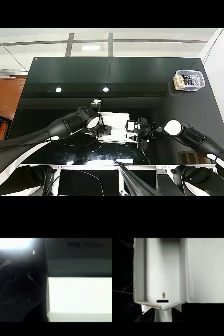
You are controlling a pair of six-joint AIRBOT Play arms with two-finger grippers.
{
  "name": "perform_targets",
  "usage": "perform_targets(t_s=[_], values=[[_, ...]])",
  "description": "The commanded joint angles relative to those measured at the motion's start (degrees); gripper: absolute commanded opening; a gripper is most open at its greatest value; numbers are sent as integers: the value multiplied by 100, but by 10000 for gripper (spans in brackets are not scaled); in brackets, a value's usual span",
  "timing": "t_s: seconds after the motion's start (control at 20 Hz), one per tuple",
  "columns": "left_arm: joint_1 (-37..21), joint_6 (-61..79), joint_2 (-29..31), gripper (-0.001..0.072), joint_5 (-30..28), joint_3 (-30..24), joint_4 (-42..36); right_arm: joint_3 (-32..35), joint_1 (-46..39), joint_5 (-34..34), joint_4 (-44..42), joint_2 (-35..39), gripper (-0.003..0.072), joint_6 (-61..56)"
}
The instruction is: Fold the box and place the chain.
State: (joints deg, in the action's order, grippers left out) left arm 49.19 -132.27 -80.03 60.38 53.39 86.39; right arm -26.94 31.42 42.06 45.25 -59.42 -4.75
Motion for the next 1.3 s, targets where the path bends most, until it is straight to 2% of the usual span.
perform_targets(t_s=[0.0, 0.3, 0.7, 0.75, 0.8, 0.85, 0.95, 1.0, 1.05, 1.1, 1.2, 1.25], values=[[2, 0, -4, 32, 15, 4, -13, 0, 96, -15, -120, -35, 238, 2], [2, 0, -4, 32, 13, 4, -13, 0, 273, -511, -675, -142, 238, -15], [2, -2, -7, 32, -9, 4, -13, 0, 275, -522, -1123, -328, 240, -44], [2, -2, -4, 32, -9, 4, -13, 0, 275, -525, -1121, -345, 256, -44], [2, -2, -4, 32, -7, 4, -13, 0, 275, -531, -1123, -348, 402, -42], [2, -2, -4, 32, -7, 4, -13, 0, 273, -531, -1119, -348, 432, -42], [2, -2, -4, 32, -9, 4, -13, 0, 273, -529, -1104, -348, 187, -44], [2, -2, -4, 32, -9, 4, -13, 0, 273, -546, -1128, -348, 364, -55], [2, -2, -4, 32, -7, 4, -13, 0, 273, -573, -1134, -348, 390, -96], [2, -2, -4, 32, -7, 4, -13, 0, 273, -573, -1115, -348, 134, -111], [2, -2, -4, 32, -7, 4, -13, -7, 258, -616, -1113, -332, 102, -203], [2, -2, -4, 32, -4, 4, -13, -9, 179, -599, -1075, -256, 48, -511]])
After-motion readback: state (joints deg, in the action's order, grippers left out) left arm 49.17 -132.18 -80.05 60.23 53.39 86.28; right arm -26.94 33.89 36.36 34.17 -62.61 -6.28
